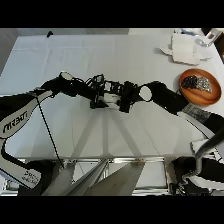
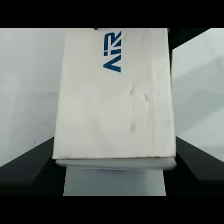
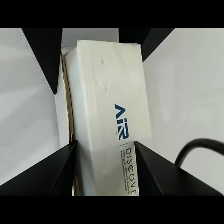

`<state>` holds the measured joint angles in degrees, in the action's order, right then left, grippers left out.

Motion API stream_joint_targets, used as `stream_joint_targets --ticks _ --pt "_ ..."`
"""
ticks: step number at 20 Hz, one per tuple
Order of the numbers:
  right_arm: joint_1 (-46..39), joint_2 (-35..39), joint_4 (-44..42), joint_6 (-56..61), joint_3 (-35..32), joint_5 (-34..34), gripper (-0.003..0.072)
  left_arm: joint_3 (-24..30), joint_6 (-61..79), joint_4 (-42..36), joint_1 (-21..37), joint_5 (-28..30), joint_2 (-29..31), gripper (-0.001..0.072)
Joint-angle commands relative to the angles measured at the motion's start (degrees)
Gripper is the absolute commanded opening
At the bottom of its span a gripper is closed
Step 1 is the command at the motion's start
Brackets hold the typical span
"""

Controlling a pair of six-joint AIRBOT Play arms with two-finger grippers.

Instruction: Fold the box and place the chain.

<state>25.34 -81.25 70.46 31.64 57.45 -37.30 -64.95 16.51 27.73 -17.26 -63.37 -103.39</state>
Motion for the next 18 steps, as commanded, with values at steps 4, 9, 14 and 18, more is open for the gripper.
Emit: stream_joint_targets --ticks 4,9,14,18 --pt "0.04 4.46 0.28 -0.02 -0.24 2.45 0.0433 0.00 -0.04 -0.02 0.02 0.17 0.02 0.0394" --pt "0.04 5.88 -0.61 0.66 -0.24 2.43 0.0421 0.00 -0.04 -0.02 0.02 0.17 0.02 0.0394" --pt "-5.46 4.44 -18.12 12.92 -0.11 2.29 0.0011 0.00 -0.04 -0.02 0.02 0.20 0.02 0.0394" --pt "-8.68 -2.27 -34.51 18.10 3.15 -5.86 0.0009 0.00 -0.04 -0.02 0.02 0.17 0.00 0.0394"
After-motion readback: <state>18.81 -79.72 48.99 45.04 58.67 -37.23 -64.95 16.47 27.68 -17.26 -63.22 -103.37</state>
